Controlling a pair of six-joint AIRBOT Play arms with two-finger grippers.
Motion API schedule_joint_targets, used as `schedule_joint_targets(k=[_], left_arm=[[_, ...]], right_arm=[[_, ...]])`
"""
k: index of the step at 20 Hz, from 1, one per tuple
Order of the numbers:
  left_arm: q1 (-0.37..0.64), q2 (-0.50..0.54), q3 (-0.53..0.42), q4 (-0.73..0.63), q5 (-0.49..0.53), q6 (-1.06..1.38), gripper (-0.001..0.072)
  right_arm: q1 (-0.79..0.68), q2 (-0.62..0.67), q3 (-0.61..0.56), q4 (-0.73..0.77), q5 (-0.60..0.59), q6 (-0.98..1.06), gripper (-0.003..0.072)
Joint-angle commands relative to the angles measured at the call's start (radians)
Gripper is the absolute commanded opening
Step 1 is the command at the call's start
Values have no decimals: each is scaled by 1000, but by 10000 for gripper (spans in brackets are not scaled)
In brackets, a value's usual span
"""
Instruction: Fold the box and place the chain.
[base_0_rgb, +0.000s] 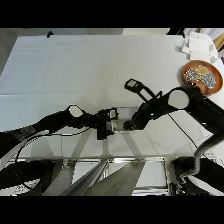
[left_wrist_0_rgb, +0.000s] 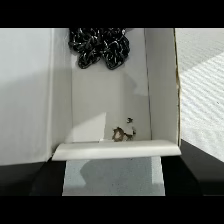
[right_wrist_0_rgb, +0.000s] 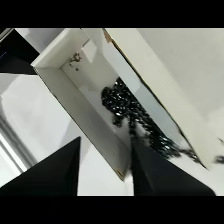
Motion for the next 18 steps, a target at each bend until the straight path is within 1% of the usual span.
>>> schedule_joint_targets(k=[1,3,5,6,8,9,10,15,18], left_arm=[[1,0,0,0,0,0,131],[1,0,0,0,0,0,131],[1,0,0,0,0,0,131],[1,0,0,0,0,0,131],[1,0,0,0,1,0,131],[1,0,0,0,0,0,131],[1,0,0,0,0,0,131],[1,0,0,0,0,0,131],[1,0,0,0,0,0,131]], right_arm=[[-107,109,1,-71,50,46,288],[-260,124,2,-78,105,61,288],[-429,111,1,-83,113,63,290],[-498,99,1,-86,92,71,299],[-612,55,1,-86,10,119,314],[-650,22,1,-87,-18,131,372],[-673,-13,1,-87,-39,140,409],[-676,-201,1,-104,-116,143,409],[-676,-272,1,-105,-146,143,398]])
